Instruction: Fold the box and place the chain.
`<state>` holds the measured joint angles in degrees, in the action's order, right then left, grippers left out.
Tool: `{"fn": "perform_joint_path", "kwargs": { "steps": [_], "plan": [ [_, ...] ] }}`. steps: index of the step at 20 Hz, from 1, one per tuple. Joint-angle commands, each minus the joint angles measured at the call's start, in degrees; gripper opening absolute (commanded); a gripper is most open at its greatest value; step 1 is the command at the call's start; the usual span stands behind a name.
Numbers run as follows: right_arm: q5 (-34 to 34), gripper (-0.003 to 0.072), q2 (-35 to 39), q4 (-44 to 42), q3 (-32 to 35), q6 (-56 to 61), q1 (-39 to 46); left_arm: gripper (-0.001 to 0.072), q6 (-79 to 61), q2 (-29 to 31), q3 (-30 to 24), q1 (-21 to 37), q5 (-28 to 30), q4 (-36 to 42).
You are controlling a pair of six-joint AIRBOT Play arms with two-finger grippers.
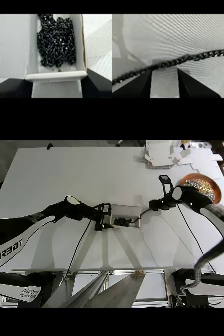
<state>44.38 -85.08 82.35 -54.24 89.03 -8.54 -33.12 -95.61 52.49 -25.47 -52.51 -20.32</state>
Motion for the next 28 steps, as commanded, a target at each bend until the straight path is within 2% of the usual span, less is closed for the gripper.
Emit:
{"fn": "perform_joint_path", "kwargs": {
  "steps": [1, 2, 3, 7, 11, 15, 17, 19, 23, 26, 28],
  "plan": [
    [1.25, 0.0152, -1.25, 0.00, 0.02, 0.68, 0.04, 0.0209, -0.02, 0.00, 0.02, 0.02, 0.00, -0.02],
    [1.75, 0.0045, -1.09, 0.04, 0.00, 0.02, 0.04, 0.0209, -0.02, 0.00, 0.02, 0.02, 0.00, -0.02],
    [2.62, 0.0017, -0.68, 0.02, 0.02, -1.40, 0.02, 0.0209, -0.02, 0.00, 0.02, 0.02, 0.00, -0.02],
    [3.65, 0.0016, 6.21, 2.05, 0.02, -2.78, 0.04, 0.0209, -0.02, 0.00, 0.02, 0.02, -0.02, -0.02],
    [5.33, 0.0016, 17.92, 2.10, 0.02, -3.61, 0.02, 0.0209, -0.02, 0.00, 0.02, 0.02, 0.00, -0.02],
    [10.25, 0.0016, 29.68, 0.74, 0.02, -3.91, 0.02, 0.0209, -0.02, 0.00, 0.02, 0.02, 0.00, -0.02],
    [12.94, 0.0016, 35.26, -3.50, 0.02, -5.90, 0.02, 0.0209, -0.02, 0.00, 0.02, 0.02, 0.00, -0.02],
    [14.69, 0.0016, 40.28, -11.89, 0.02, -10.21, -0.02, 0.0209, -0.02, 0.00, 0.02, 0.02, 0.00, -0.02],
    [15.04, 0.0016, 45.33, -22.58, 0.02, -16.70, -4.26, 0.0209, -0.02, 0.00, 0.02, 0.02, 0.00, -0.02],
    [12.50, 0.0016, 45.24, -24.50, 0.04, -17.40, -9.70, 0.0209, -0.02, 0.00, 0.02, 0.02, 0.00, -0.02],
    [7.52, 0.0016, 44.74, -24.33, 0.31, -17.55, -13.33, 0.0209, -0.02, 0.00, 0.02, 0.02, -0.02, -0.02]
  ]
}}
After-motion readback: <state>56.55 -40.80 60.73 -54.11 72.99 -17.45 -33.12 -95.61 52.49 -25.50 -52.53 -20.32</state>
